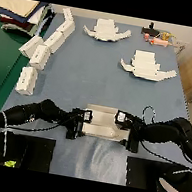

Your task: Fold the box.

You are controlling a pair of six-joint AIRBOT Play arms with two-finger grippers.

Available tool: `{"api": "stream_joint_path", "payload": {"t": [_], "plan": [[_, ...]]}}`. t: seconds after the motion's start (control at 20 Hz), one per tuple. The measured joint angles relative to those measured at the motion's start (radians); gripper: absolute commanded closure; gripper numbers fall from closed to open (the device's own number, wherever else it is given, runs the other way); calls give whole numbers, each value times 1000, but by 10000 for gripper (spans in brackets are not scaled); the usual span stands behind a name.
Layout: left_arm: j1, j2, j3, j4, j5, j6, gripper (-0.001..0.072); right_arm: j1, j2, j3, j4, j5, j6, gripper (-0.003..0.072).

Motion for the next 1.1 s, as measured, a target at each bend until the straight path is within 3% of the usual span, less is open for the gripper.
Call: {"api": "stream_joint_path", "payload": {"t": [0.15, 0.2, 0.25, 0.3, 0.5, 0.6, 0.8, 0.9, 0.95, 1.1], "plan": [[0, 0, 0, 0, 0, 0, 191, 0, -35, -19, -3, 87, -80, 62], [0, 0, 0, 0, 0, 0, 191, 0, -45, -23, 0, 107, -101, 193], [0, 0, 0, 0, 0, 0, 191, 1, -53, -25, 11, 121, -121, 272], [0, 0, 0, 0, 0, 0, 191, 5, -58, -26, 26, 131, -142, 272], [0, 0, 0, 0, 0, 0, 191, 52, -77, -30, 63, 154, -197, 512], [0, 0, 0, 0, 0, 0, 191, 77, -88, -31, 71, 171, -206, 539], [0, 0, 0, 0, 0, 1, 192, 98, -105, -31, 79, 224, -220, 497], [0, 0, 0, 1, 0, 1, 191, 102, -110, -31, 82, 240, -220, 68], [0, 0, 0, 1, 0, 1, 191, 103, -113, -31, 88, 243, -220, 30], [0, 0, 0, 1, 0, 2, 191, 105, -120, -31, 102, 249, -222, 31]]}}
